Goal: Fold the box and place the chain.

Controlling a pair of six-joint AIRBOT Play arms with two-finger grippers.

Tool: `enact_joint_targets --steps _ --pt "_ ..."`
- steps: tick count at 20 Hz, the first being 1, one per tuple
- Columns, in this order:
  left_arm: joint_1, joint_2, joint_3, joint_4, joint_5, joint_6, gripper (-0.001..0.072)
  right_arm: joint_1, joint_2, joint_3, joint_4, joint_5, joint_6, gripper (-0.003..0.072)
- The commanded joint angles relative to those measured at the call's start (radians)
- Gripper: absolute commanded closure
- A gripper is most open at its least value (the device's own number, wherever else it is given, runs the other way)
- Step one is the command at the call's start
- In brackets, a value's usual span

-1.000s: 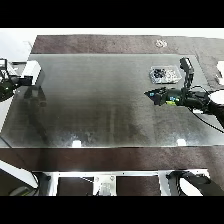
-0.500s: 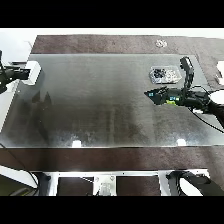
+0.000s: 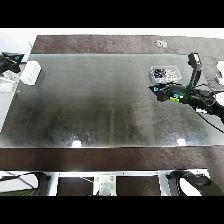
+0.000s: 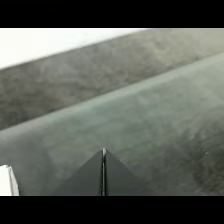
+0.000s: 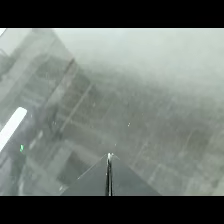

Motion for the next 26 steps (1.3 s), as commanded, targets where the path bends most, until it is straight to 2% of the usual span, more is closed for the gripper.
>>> enact_joint_targets --steps 1,3,6,8,13,19,22,26 --pt "0.000 0.225 -0.245 -0.106 0.029 0.138 0.0696 0.001 0.092 -0.011 -0.036 -0.018 0.000 0.0670" --pt "-0.029 0.327 -0.401 -0.245 0.130 0.282 0.0696 0.001 0.176 -0.061 -0.057 -0.052 0.001 0.0671" --pt "-0.109 0.421 -0.585 -0.349 0.131 0.371 0.0696 0.001 0.325 -0.192 -0.056 -0.120 0.001 0.0671" --pt "-0.194 0.454 -0.665 -0.348 0.143 0.396 0.0696 0.001 0.420 -0.285 -0.057 -0.168 0.000 0.0671" --pt "-0.387 0.646 -0.824 -0.414 0.315 0.470 0.0696 0.001 0.660 -0.499 -0.058 -0.182 0.000 0.0671" --pt "-0.408 0.835 -1.076 -0.468 0.312 0.476 0.0696 0.000 0.849 -0.645 -0.072 -0.181 0.001 0.0672" --pt "-0.408 0.884 -1.141 -0.468 0.312 0.475 0.0696 0.001 0.871 -0.673 -0.083 -0.181 0.000 0.0671" --pt "-0.408 0.884 -1.190 -0.467 0.317 0.475 0.0694 0.001 0.871 -0.708 -0.083 -0.181 0.000 0.0669"
